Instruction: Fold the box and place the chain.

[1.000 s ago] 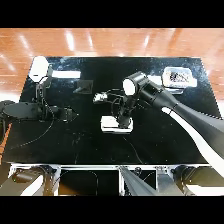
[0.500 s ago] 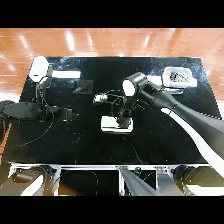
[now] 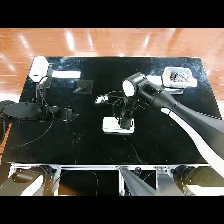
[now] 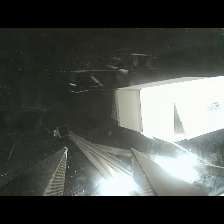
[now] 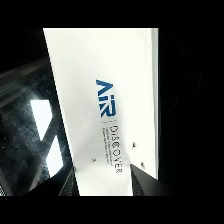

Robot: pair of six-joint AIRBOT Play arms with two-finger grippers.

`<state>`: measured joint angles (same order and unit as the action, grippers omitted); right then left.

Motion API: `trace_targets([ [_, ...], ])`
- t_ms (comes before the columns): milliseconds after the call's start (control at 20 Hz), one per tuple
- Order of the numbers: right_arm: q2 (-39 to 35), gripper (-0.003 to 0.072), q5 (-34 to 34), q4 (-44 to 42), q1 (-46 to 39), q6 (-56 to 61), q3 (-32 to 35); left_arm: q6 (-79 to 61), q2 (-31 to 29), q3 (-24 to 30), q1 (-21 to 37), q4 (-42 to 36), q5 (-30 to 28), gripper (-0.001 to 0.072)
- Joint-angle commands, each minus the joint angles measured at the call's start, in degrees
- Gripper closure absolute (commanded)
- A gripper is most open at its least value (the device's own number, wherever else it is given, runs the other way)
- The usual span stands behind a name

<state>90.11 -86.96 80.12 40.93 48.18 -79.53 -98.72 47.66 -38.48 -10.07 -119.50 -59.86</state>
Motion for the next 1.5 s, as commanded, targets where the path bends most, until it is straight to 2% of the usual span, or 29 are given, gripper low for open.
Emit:
trace_targets([
  [0,0.0,0.0232,1.2,-0.5,0.0,0.5,0.0,0.0,0.0,0.0,0.0,0.0,0.0,0.0201],
  [650,-0.3,0.0235,1.8,-1.0,0.0,5.7,-0.1,0.0,0.0,0.0,0.0,0.0,0.0,0.0201],
  [750,-0.3,0.0261,2.8,-1.0,-0.1,7.6,-0.1,0.0,0.0,0.0,0.0,0.0,0.0,0.0201],
  [1000,-0.3,0.0261,3.5,-5.4,-1.1,8.0,-0.1,0.0,0.0,0.0,0.0,0.0,0.0,0.0201],
  [1200,-0.6,0.0262,3.7,-5.6,-2.4,8.8,-0.1,0.0,0.0,0.0,0.0,0.0,-0.1,0.0201],
  [1300,-1.5,0.0261,4.9,-5.8,-3.5,11.5,-0.1,0.0,0.0,0.0,0.0,0.0,0.0,0.0201],
  [1400,-3.2,0.0263,7.6,-6.9,-5.1,18.9,-0.1,0.0,0.0,0.0,0.0,0.0,0.0,0.0201],
  [1450,-4.2,0.0388,8.1,-8.4,-6.1,22.3,-0.1,0.0,0.0,0.0,0.0,0.0,0.0,0.0201],
])
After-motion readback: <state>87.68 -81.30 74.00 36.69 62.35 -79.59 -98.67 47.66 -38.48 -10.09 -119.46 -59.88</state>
